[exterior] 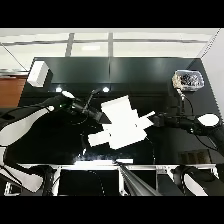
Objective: Fold the box and place the chain.
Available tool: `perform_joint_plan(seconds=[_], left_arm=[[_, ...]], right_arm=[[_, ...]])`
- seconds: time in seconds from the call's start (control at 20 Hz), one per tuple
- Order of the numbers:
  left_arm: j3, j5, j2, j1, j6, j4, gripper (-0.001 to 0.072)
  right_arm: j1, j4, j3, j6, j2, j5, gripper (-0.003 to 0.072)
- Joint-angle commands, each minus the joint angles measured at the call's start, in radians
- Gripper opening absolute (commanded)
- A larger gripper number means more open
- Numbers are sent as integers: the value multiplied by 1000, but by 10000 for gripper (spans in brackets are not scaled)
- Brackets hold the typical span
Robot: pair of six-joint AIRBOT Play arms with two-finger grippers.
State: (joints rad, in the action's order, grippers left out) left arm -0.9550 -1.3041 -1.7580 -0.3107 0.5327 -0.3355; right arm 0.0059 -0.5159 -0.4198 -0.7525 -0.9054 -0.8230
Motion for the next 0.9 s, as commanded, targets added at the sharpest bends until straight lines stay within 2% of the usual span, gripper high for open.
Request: perform_joint_plan(seconds=[0.0, 0.05, 0.1, 0.15, 0.2, 0.35, 0.45, 0.6, 0.65, 0.75, 0.85], left_arm=[[-20, -58, -2, -1, -39, -32, 86], [-21, -61, -2, -1, -39, -31, 48], [-21, -63, -2, -1, -40, -31, 29], [-21, -65, -2, -1, -40, -31, 29], [-21, -66, -2, -1, -39, -31, 29], [-21, -63, 0, -2, -61, -31, 27], [-21, -63, 22, -22, -194, -56, 25], [-21, 59, 124, -100, -253, -107, 24], [-21, 117, 172, -134, -277, -140, 24], [-20, 249, 251, -190, -309, -187, 25], [-21, 322, 277, -230, -380, -198, 26]], right_arm=[[0, -21, 0, 2, 1, -2, 19], [0, -25, -3, 5, 1, 5, 34], [0, -55, -18, 5, 1, 8, 255], [-3, -108, -42, 5, 2, 3, 527], [-13, -182, -82, 5, 3, -26, 608], [-35, -425, -238, 26, 19, -163, 607], [-35, -498, -315, 125, 38, -286, 607], [-35, -462, -317, 185, 55, -370, 598], [-35, -434, -312, 190, 55, -369, 530], [-35, -382, -288, 245, 55, -340, 530], [-35, -348, -249, 310, 54, -302, 560]])
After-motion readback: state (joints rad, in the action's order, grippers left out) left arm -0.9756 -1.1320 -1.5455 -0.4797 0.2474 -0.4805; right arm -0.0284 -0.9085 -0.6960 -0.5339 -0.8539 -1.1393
